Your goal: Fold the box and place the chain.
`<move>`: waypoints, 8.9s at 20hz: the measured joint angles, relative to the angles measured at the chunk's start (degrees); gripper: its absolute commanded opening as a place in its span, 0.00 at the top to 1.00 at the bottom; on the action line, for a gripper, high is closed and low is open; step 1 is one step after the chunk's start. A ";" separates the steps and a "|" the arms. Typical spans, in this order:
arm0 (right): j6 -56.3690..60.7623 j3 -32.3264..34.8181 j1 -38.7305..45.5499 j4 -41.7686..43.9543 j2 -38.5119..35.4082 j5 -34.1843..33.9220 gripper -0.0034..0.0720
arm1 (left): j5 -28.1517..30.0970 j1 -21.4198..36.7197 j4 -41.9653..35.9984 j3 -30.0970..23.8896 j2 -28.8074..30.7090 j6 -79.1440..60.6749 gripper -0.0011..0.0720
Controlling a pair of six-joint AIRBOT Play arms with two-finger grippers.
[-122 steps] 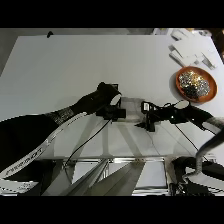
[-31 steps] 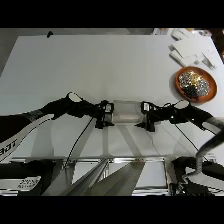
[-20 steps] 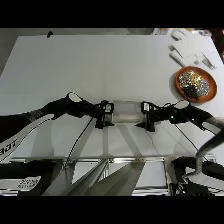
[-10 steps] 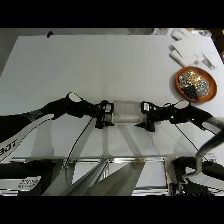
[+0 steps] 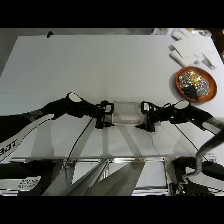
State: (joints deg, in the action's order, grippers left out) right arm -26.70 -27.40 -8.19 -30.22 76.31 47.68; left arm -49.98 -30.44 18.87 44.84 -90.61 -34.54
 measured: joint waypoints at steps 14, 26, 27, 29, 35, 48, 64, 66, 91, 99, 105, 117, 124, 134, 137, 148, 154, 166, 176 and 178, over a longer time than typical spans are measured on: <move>18.36 0.00 2.82 -15.21 -14.36 5.70 0.26 | 0.15 0.00 0.02 0.02 0.00 0.04 0.72; 25.27 0.02 3.34 -0.57 -25.97 9.25 0.91 | 0.22 0.00 -0.02 0.02 0.00 0.07 0.72; 25.27 0.02 3.21 0.50 -25.83 7.93 0.91 | 0.24 0.00 -0.02 0.02 0.00 0.07 0.72; 25.18 0.02 3.08 3.17 -24.87 3.89 0.91 | 0.24 0.00 -0.02 0.02 0.00 0.07 0.72; 24.76 0.00 2.95 10.67 -16.94 -6.93 0.91 | 0.26 0.00 -0.04 0.02 0.00 0.15 0.72; 28.50 -0.07 2.95 6.23 -18.43 -4.02 0.93 | 0.28 0.00 -0.04 0.02 0.00 0.04 0.72; 28.00 0.24 2.95 -29.49 -21.44 2.56 0.78 | 0.22 0.00 -0.02 0.02 0.00 0.07 0.72; 25.46 0.24 2.93 -27.06 -20.02 1.42 0.78 | 0.22 0.00 -0.02 0.02 0.00 0.07 0.72; 14.12 0.90 -2.89 -12.35 -13.99 -0.31 0.90 | 0.22 0.00 0.00 0.02 0.00 0.09 0.72; 13.11 0.96 -2.89 -7.39 -13.38 0.39 0.88 | 0.22 0.00 0.02 0.02 0.00 0.07 0.72; 11.63 1.79 -2.91 -5.57 -13.38 0.96 0.56 | 0.20 0.00 0.09 0.00 0.00 0.04 0.72; 5.81 3.80 -2.91 -3.96 -13.35 0.87 0.22 | 0.13 0.00 0.13 0.00 -0.02 0.02 0.72; 5.70 3.80 -2.91 -3.80 -13.35 0.90 0.29 | 0.17 0.00 0.02 0.00 -0.02 0.04 0.72; 33.51 3.82 -2.91 -15.85 -27.28 1.46 0.93 | 0.26 0.00 -0.17 0.00 -0.02 0.20 0.72; 56.43 3.82 -2.89 -27.21 -32.65 1.25 0.93 | 0.26 0.00 -0.02 0.00 -0.02 0.15 0.72; 109.13 3.85 0.74 -44.85 -35.19 -3.65 0.93 | 0.22 0.00 -0.02 0.00 -0.02 0.07 0.72; 103.41 3.82 13.99 -36.33 -29.77 3.10 0.93 | 0.22 0.00 -0.02 0.00 -0.02 0.07 0.72; 88.78 3.82 12.83 -15.41 -13.60 7.67 0.93 | 0.22 0.00 0.00 0.00 -0.02 0.09 0.72; 85.11 3.82 11.21 -10.19 -18.27 9.62 0.57 | 0.20 0.00 -0.02 0.00 -0.02 0.07 0.72; 84.91 3.82 9.60 -9.55 -19.10 9.79 0.50 | 0.20 0.00 -0.02 0.00 -0.02 0.07 0.72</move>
State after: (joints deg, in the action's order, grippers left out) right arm 58.22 -23.57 1.41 -39.77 57.21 57.47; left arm -49.78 -30.44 18.85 44.84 -90.63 -34.48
